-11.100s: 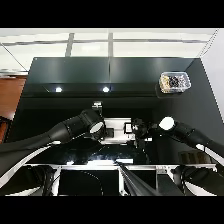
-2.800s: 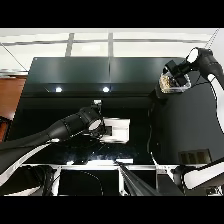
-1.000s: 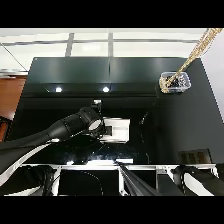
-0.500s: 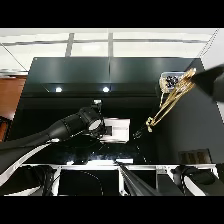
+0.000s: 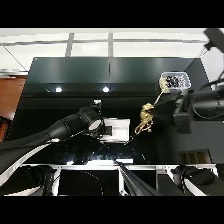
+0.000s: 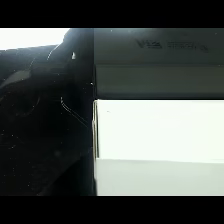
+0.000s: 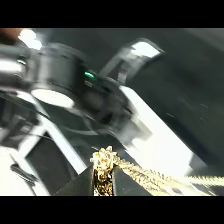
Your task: Fold the box and place the chain.
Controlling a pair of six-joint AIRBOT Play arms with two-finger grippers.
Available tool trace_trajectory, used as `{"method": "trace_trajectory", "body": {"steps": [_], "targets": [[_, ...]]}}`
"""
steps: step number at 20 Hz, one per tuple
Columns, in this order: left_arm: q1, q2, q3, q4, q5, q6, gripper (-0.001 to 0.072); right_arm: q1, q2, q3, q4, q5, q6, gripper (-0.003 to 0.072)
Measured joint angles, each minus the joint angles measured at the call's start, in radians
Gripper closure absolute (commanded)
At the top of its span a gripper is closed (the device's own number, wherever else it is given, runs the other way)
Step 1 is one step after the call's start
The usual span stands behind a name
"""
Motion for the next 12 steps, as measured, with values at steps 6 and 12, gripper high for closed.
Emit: {"method": "trace_trajectory", "body": {"steps": [6,12], "targets": [[0.0,0.0,0.0,0.0,0.0,0.0,0.0684,0.061,-0.053,-0.023,0.117,-0.147,-0.014,0.0679],[0.0,0.0,0.0,0.0,0.0,0.0,0.0684,0.074,-0.066,-0.038,0.125,-0.182,0.005,0.0679]]}}
